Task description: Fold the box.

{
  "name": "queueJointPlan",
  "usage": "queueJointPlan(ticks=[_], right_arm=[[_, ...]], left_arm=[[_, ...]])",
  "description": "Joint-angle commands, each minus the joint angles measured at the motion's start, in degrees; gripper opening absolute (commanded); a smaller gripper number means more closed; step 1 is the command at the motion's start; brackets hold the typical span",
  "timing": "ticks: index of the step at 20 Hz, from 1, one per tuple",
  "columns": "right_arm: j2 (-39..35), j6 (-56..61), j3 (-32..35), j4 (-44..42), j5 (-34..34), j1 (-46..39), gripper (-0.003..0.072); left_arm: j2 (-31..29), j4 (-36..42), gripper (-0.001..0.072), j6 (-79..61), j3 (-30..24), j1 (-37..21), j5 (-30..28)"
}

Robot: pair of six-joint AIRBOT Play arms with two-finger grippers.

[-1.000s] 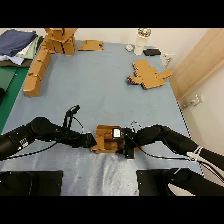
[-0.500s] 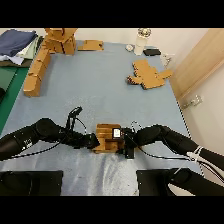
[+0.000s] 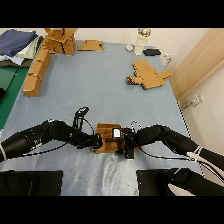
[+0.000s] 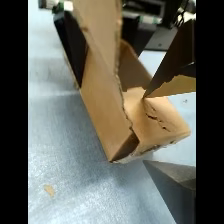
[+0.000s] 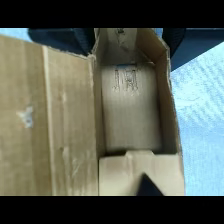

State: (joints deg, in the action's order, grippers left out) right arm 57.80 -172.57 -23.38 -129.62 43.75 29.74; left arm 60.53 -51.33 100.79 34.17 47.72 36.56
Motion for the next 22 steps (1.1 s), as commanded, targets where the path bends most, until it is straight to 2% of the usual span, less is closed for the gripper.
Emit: queueJointPlan(ticks=[1, 3, 7, 9, 14, 16, 19, 20, 21, 22], right_arm=[[0.0, 0.0, 0.0, 0.0, 0.0, 0.0, 0.0448], [0.0, 0.0, 0.0, 0.0, 0.0, 0.0, 0.0448], [0.0, 0.0, 0.0, 0.0, 0.0, 0.0, 0.0448], [0.0, 0.0, 0.0, 0.0, 0.0, 0.0, 0.0448], [0.0, 0.0, 0.0, 0.0, 0.0, 0.0, 0.0448], [0.0, 0.0, 0.0, 0.0, 0.0, 0.0, 0.0448], [0.0, 0.0, 0.0, 0.0, 0.0, 0.0, 0.0449], [0.0, 0.0, 0.0, 0.0, 0.0, 0.0, 0.0448], [0.0, 0.0, 0.0, 0.0, 0.0, 0.0, 0.0449], [0.0, 0.0, 0.0, 0.0, 0.0, 0.0, 0.0448]], left_arm=[[2.6, -11.7, 0.0585, 13.1, 3.6, 3.9, 0.7], [4.0, -17.5, 0.0585, 19.0, 5.9, 5.3, 2.3], [7.0, -19.9, 0.0585, 22.3, 9.6, 7.3, 5.4], [8.6, -24.3, 0.0585, 27.4, 11.6, 9.0, 7.1], [12.9, -34.0, 0.0585, 40.1, 16.4, 13.8, 15.2], [14.6, -35.6, 0.0584, 41.7, 18.3, 15.0, 17.4], [17.8, -35.8, 0.058, 41.7, 21.3, 16.1, 17.5], [18.6, -35.8, 0.0484, 41.7, 22.3, 16.3, 17.6], [19.2, -35.9, 0.0436, 41.7, 23.1, 16.6, 17.5], [19.7, -35.9, 0.0437, 41.7, 23.5, 16.6, 17.7]])
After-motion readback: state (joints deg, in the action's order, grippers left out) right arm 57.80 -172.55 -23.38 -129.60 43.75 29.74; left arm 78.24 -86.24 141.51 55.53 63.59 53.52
